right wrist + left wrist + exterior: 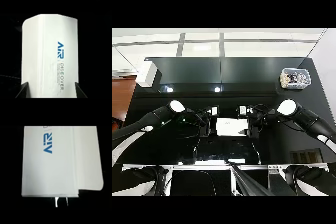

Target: Fold the box and place the chain.

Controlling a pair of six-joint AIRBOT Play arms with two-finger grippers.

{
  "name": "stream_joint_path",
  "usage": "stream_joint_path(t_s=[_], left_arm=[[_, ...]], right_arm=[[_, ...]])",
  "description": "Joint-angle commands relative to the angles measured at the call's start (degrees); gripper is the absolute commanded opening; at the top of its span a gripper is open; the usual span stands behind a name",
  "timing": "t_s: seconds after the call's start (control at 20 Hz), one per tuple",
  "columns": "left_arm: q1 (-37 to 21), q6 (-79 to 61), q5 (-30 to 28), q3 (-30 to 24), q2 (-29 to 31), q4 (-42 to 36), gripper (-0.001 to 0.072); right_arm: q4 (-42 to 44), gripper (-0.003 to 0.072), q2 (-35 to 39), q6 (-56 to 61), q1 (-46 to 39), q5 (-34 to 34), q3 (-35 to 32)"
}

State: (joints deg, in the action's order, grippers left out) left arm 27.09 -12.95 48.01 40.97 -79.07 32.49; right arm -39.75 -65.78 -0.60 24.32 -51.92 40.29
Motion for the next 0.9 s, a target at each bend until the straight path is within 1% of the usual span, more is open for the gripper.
stream_joint_path(t_s=[0.0,0.25,0.55,0.6,0.65,0.7,0.85], left_arm=[[0.0,-0.1,0.0,0.0,0.0,0.0,0.0398],[0.0,-0.1,0.0,0.0,0.0,0.0,0.0398],[0.0,-0.1,0.0,0.0,0.0,0.0,0.0398],[0.0,-0.1,0.0,0.0,0.0,0.0,0.0398],[0.0,-0.1,0.0,0.0,0.0,0.0,0.0398],[0.0,-0.1,0.0,0.0,0.0,0.0,0.0398],[0.0,-0.1,0.0,0.0,0.0,0.0,0.0398]], right_arm=[[-1.0,0.0720,0.0,2.2,0.1,3.1,0.3],[-1.0,0.0720,0.5,6.0,0.1,2.8,2.3],[-1.0,0.0720,0.9,11.0,0.1,2.2,2.5],[-1.0,0.0648,0.9,12.4,0.1,2.0,2.5],[-1.0,0.0549,0.9,14.2,0.1,1.6,2.5],[-0.9,0.0486,0.9,15.6,0.1,0.8,2.5],[-1.0,0.0477,0.9,18.0,0.1,-1.0,2.5]])
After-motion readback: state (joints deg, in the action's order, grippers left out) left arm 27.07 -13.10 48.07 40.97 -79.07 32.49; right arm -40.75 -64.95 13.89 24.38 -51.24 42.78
